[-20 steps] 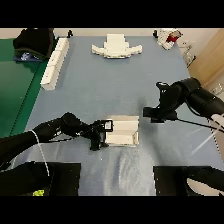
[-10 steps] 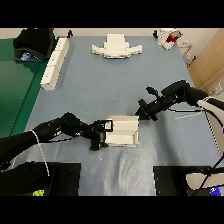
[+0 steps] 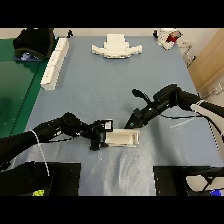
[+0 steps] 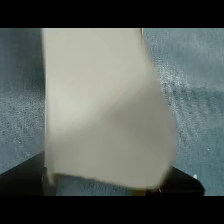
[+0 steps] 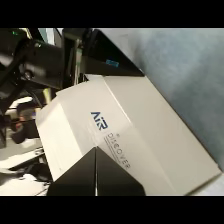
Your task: Fold the box.
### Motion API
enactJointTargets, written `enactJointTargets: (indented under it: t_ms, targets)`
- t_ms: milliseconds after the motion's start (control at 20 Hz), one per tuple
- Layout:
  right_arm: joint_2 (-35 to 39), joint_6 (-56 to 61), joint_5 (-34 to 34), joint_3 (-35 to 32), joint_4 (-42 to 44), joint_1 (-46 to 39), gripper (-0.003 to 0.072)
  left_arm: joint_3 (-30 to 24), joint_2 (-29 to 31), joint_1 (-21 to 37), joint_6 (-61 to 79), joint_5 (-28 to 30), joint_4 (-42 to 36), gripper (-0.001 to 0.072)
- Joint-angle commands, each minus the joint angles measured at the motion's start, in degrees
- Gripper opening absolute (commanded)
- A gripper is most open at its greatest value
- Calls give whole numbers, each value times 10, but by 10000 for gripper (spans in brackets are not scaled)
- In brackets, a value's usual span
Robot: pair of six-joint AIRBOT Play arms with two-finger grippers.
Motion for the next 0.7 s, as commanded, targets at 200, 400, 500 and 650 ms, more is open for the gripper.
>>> enactJointTargets:
  t_ms: [200, 400, 500, 650]
  targets:
    - [184, -69, 292, -113, -73, 133, 4, 0, 0, 0, 0, 0, 0, 499]
    - [274, -69, 429, -176, -113, 211, 4, 0, 0, 0, 0, 0, 0, 500]
    - [305, -67, 485, -204, -131, 249, 4, 0, 0, 0, 0, 0, 0, 499]
    - [318, -67, 514, -223, -146, 281, 5, 0, 0, 0, 0, 0, 0, 499]
